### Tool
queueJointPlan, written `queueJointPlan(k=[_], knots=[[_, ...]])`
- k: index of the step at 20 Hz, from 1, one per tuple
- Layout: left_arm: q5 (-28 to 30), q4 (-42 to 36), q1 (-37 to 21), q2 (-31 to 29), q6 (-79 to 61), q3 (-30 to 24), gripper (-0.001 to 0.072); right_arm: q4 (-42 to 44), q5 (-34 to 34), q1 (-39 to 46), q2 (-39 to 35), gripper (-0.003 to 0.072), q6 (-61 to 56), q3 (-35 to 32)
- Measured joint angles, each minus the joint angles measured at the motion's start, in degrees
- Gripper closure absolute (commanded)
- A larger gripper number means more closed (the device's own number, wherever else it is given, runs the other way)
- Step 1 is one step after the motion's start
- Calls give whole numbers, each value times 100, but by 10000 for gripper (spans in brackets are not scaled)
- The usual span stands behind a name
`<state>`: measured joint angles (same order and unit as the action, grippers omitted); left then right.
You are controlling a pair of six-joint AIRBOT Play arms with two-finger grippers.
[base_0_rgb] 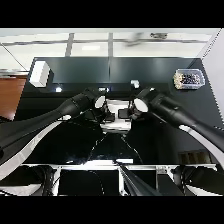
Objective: Fold the box and place the chain.
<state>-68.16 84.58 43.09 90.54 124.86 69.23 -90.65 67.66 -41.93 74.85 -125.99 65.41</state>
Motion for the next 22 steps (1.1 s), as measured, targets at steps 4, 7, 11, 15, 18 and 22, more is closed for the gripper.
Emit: queueJointPlan(k=[4,7,11,15,18,22], knots=[[4,0,0,0,2,0,681,-2592,107,240,-702,371,146,4],[7,0,0,0,2,0,682,-3851,-498,1204,-798,96,-15,-321],[15,0,0,0,2,0,681,-3727,-1690,3136,-369,-17,-758,-647],[17,0,0,0,2,0,681,-1554,-3045,4697,439,-16,-286,-138],[20,4,0,0,2,0,682,-662,-2874,5174,1309,-15,520,1056],[17,17,0,0,2,0,681,-251,-1777,5429,2474,75,1235,2649]])
